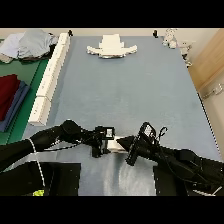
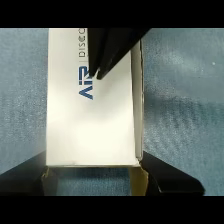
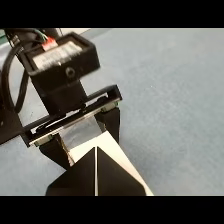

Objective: Fold the box.

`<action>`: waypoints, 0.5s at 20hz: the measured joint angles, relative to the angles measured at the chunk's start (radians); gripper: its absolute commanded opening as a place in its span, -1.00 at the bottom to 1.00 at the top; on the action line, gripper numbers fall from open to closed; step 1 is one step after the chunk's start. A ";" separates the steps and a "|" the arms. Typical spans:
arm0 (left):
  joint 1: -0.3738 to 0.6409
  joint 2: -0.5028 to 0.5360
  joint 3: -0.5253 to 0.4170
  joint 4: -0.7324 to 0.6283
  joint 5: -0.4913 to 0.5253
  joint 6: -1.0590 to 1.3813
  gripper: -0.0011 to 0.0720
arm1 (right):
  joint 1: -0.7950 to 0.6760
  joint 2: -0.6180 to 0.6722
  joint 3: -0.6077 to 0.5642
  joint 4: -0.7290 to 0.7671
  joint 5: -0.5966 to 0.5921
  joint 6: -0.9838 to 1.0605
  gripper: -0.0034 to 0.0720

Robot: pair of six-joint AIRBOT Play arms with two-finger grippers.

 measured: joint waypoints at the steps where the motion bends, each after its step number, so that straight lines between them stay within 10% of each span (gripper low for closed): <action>1: 0.000 0.000 0.000 0.000 0.001 0.000 0.15 | -0.019 0.000 0.017 -0.008 -0.032 -0.021 -0.86; 10: 0.000 0.000 0.000 0.000 0.001 0.000 0.14 | -0.402 -0.097 0.426 -0.576 -0.670 0.110 -0.86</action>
